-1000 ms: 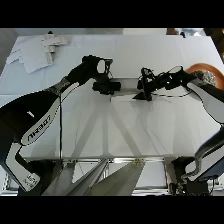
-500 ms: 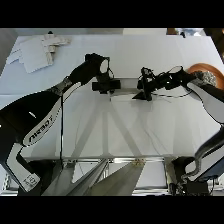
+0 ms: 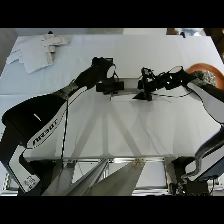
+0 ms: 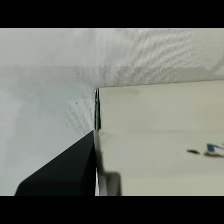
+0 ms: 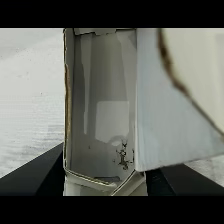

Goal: Fold the box and place the chain.

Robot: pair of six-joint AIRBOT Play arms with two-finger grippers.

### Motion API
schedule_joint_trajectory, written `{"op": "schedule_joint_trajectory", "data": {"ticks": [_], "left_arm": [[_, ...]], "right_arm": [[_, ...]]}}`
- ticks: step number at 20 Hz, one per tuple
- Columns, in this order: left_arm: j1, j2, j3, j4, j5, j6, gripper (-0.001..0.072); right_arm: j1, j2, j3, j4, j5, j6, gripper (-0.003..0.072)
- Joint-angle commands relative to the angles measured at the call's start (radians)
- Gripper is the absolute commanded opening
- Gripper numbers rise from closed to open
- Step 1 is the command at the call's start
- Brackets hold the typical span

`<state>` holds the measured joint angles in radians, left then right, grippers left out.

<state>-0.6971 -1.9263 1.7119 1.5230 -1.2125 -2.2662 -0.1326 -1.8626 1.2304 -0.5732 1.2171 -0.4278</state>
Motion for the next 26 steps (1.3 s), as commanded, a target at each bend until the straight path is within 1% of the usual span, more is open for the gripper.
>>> {"op": "schedule_joint_trajectory", "data": {"ticks": [1,2,3,5,6,12,14,15,16,17,18,20,22,23,26], "left_arm": [[-0.020,-0.021,0.007,0.001,0.019,-0.053,0.0207],[-0.023,-0.025,0.010,0.002,0.019,-0.053,0.0192],[-0.024,-0.026,0.010,0.005,0.016,-0.052,0.0123],[-0.024,-0.026,0.013,0.016,-0.002,-0.053,0.0041],[-0.024,-0.026,0.014,0.019,-0.011,-0.051,0.0011],[-0.021,-0.024,0.015,0.023,-0.025,-0.038,0.0012],[-0.015,-0.014,0.023,0.022,-0.064,-0.009,0.0023],[-0.010,-0.009,0.030,0.020,-0.090,0.019,0.0082],[-0.001,-0.001,0.033,0.019,-0.116,0.052,0.0306],[0.008,0.006,0.034,0.019,-0.142,0.056,0.0570],[0.019,0.013,0.034,0.018,-0.179,0.056,0.0705],[0.040,0.023,0.034,0.011,-0.253,0.076,0.0701],[0.068,0.034,0.033,-0.011,-0.291,0.164,0.0701],[0.082,0.047,0.033,-0.023,-0.293,0.235,0.0701],[0.122,0.114,0.032,-0.031,-0.237,0.498,0.0700]], "right_arm": [[0.000,0.000,0.001,0.002,-0.001,0.000,0.0401],[0.000,0.000,0.001,0.002,-0.001,0.000,0.0401],[0.000,0.000,0.000,0.002,-0.001,0.000,0.0401],[0.000,0.000,0.001,0.002,-0.001,0.000,0.0401],[0.000,0.000,0.000,0.002,-0.001,0.000,0.0401],[0.000,0.000,0.001,0.002,-0.001,0.000,0.0401],[0.000,0.000,0.001,0.002,-0.001,0.000,0.0401],[0.000,0.000,0.001,0.002,-0.001,0.000,0.0401],[0.000,0.000,0.001,0.002,-0.001,0.000,0.0401],[0.000,0.000,0.000,0.002,-0.001,0.000,0.0401],[0.000,0.000,0.001,0.002,-0.001,0.000,0.0401],[0.000,0.000,0.001,0.002,-0.001,0.000,0.0401],[0.000,0.000,0.001,0.002,-0.001,0.000,0.0401],[0.000,0.000,0.001,0.002,-0.001,0.000,0.0401],[0.000,0.000,0.001,0.002,-0.001,0.000,0.0401]]}}
